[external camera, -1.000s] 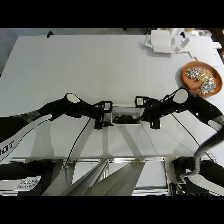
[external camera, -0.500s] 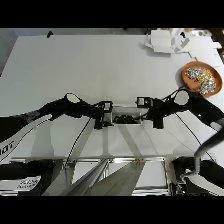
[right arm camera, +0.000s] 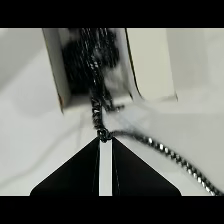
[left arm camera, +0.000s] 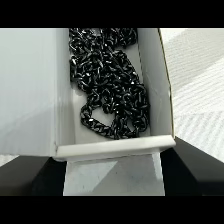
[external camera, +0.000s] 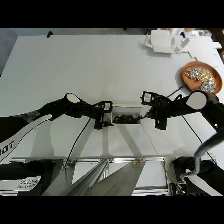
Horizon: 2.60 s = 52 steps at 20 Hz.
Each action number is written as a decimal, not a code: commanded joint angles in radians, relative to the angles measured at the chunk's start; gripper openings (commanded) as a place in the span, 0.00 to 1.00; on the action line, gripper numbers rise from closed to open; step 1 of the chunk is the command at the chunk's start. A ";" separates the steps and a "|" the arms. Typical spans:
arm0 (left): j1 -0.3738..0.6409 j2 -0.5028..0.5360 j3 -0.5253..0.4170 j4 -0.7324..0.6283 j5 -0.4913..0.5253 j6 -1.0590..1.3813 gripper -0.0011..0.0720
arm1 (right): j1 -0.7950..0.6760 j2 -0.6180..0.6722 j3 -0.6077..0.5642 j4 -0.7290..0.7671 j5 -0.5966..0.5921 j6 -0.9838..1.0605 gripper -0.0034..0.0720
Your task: Fold the box and place the chain.
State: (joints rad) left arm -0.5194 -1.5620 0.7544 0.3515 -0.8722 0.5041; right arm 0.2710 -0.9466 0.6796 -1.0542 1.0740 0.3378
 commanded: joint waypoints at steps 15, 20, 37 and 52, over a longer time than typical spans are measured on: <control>0.000 0.001 0.000 0.000 0.000 0.000 0.25 | 0.077 -0.051 0.000 0.333 -0.075 0.017 0.29; 0.000 0.001 0.000 0.001 0.000 0.000 0.25 | 0.047 -0.033 0.000 0.122 -0.066 0.027 0.30; 0.000 0.001 0.000 0.001 0.000 0.000 0.25 | -0.140 -0.228 0.000 0.124 -0.016 -0.316 0.52; 0.000 0.001 0.000 0.000 0.000 0.000 0.25 | -0.075 -0.284 0.000 0.177 -0.037 -0.392 0.24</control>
State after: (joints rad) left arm -0.5190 -1.5620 0.7544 0.3515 -0.8719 0.5045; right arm 0.1940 -1.2201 0.6796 -0.8890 1.0168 -0.0505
